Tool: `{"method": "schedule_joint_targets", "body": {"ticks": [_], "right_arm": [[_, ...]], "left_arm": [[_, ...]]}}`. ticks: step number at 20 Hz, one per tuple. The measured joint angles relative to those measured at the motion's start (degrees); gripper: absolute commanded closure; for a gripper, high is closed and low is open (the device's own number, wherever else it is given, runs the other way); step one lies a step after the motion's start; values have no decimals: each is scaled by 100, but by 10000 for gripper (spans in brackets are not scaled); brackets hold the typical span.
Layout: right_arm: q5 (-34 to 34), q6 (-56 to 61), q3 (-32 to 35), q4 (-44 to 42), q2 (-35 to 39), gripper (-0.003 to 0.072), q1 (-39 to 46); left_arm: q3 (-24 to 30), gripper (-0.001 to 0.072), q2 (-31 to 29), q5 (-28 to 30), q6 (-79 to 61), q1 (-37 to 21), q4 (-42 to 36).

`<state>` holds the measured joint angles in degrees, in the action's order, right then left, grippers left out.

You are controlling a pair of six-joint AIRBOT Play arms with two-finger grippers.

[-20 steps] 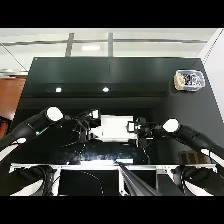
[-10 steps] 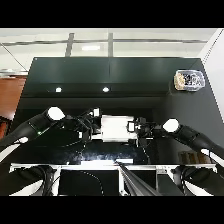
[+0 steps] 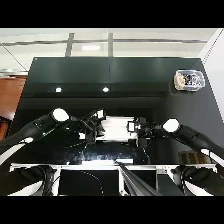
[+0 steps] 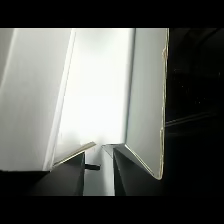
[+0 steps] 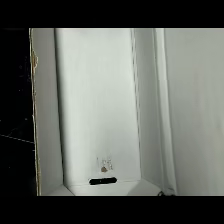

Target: Fold the box and place the chain.

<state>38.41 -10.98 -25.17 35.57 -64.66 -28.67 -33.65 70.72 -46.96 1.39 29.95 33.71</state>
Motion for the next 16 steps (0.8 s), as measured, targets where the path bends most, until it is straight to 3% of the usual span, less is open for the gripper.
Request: {"method": "schedule_joint_targets", "body": {"ticks": [6,7,8,9,10,11,13,14,15,16], "right_arm": [[-4,0,0,-2,0,120,0],[-2,0,0,-2,0,120,0],[2,0,0,-4,0,119,0],[4,2,0,-9,0,120,0],[2,2,0,-9,0,120,0],[2,2,0,-7,0,120,0],[7,0,0,-2,0,120,0],[15,-2,0,-2,0,120,0],[15,-4,0,-4,0,120,0],[15,-4,0,-4,0,120,0]], "left_arm": [[0,460,48,138,-83,42,-118],[0,349,50,140,-101,44,-120],[0,172,52,144,-101,46,-140],[0,151,52,144,-101,46,-144],[0,175,52,155,-98,46,-144],[0,332,52,153,-66,46,-144],[0,491,52,90,-20,46,-138],[-2,619,52,20,11,46,-142],[-7,680,42,-31,13,42,-136],[-9,681,11,-101,17,20,-98]]}}
